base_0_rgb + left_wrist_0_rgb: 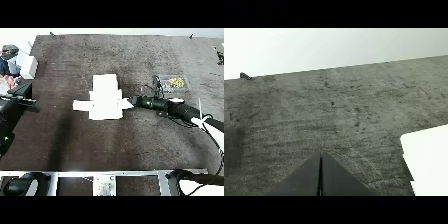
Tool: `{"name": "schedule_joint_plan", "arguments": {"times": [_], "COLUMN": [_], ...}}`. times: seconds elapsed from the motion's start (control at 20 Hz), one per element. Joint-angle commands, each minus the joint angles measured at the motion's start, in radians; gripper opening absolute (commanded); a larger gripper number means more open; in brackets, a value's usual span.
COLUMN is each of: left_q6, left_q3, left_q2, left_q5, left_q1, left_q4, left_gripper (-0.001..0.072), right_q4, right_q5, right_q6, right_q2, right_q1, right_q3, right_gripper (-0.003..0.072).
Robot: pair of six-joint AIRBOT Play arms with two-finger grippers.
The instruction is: Fold the box and place the chain.
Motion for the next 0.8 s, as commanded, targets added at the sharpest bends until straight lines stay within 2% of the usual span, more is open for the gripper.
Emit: {"name": "schedule_joint_plan", "arguments": {"times": [0.0, 0.1, 0.2, 0.3, 0.4, 0.5, 0.65, 0.75], "left_q6": [0.008, 0.036, 0.052, 0.093, 0.105, 0.114, 0.115, 0.108], "left_q3": [0.002, 0.002, 0.002, 0.014, 0.066, 0.142, 0.291, 0.407], "left_q2": [0.000, -0.001, -0.002, -0.045, -0.163, -0.300, -0.510, -0.661], "left_q5": [-0.093, -0.171, -0.196, -0.217, -0.316, -0.371, -0.434, -0.532], "left_q1": [-0.001, -0.001, -0.001, -0.001, -0.001, -0.001, -0.001, -0.001], "left_q4": [-0.002, -0.025, -0.089, -0.122, -0.122, -0.121, -0.118, -0.106], "left_gripper": [0.0016, 0.0593, 0.0594, 0.0594, 0.0594, 0.0594, 0.0593, 0.0594], "right_q4": [0.037, 0.037, 0.044, 0.066, 0.093, 0.105, 0.107, 0.108], "right_q5": [-0.119, -0.147, -0.153, -0.149, -0.142, -0.111, -0.113, -0.111], "right_q6": [-0.045, -0.066, -0.072, -0.116, -0.150, -0.174, -0.176, -0.176], "right_q2": [0.002, 0.001, 0.001, 0.000, 0.000, 0.000, 0.000, -0.007], "right_q1": [0.039, 0.039, 0.039, 0.039, 0.039, 0.039, 0.039, 0.039], "right_q3": [-0.002, -0.002, -0.002, -0.002, -0.002, -0.002, -0.002, -0.002], "right_gripper": [0.0009, 0.0009, 0.0009, 0.0009, 0.0009, 0.0009, 0.0009, 0.0009]}}
